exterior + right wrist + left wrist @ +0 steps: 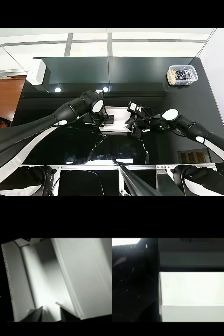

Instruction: Fold the box and place the chain.

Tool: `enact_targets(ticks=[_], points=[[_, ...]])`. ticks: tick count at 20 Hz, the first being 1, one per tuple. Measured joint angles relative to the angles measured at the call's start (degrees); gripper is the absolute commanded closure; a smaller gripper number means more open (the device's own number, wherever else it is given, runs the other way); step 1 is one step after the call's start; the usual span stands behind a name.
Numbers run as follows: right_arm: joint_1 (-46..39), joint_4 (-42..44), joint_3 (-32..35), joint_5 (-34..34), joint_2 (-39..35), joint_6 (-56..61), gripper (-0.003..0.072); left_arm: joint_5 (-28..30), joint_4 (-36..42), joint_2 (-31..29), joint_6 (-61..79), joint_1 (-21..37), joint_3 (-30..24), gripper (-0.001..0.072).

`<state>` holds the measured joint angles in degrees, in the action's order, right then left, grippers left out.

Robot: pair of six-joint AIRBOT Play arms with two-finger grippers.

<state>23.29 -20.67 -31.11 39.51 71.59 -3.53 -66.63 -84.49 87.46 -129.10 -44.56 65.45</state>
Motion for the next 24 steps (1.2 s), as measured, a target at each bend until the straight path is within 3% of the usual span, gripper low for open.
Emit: enact_targets(ticks=[2, 3, 6, 9, 13, 17, 20, 24], points=[[0.0, -0.11, 0.0, -0.13, 0.0, 1.05, 0.0632, -0.02, -0.07, 0.0, 0.07, 0.0, 0.0, 0.0682], [0.0, -0.17, 0.0, 0.02, 0.0, 1.97, 0.0671, 0.07, -0.02, 0.0, 0.07, 0.0, 0.0, 0.0682], [-1.62, -0.85, -0.15, 1.38, -1.44, 9.38, 0.0671, 0.17, 0.07, 0.0, 0.04, 0.0, 0.0, 0.0682], [-8.46, -6.1, -1.46, 6.69, -6.69, 25.51, 0.0671, 0.17, 0.04, 0.0, -0.02, 0.0, 0.0, 0.0682], [-26.86, -19.87, -2.21, 13.03, -13.33, 52.7, 0.0671, 0.13, 0.04, 0.0, 0.11, 0.0, 0.0, 0.0682], [-41.13, -22.51, 1.62, 19.52, -12.13, 66.14, 0.0671, 0.09, -0.02, 0.0, 0.11, 0.0, 0.0, 0.0683], [-40.68, -19.34, 5.64, 21.49, -7.21, 67.58, 0.067, 0.11, -0.04, 0.0, 0.09, 0.0, 0.0, 0.0683], [-31.91, -9.46, 6.69, 19.5, 0.48, 63.3, 0.067, 0.09, -0.07, 0.0, 0.07, 0.0, 0.0, 0.0682]])
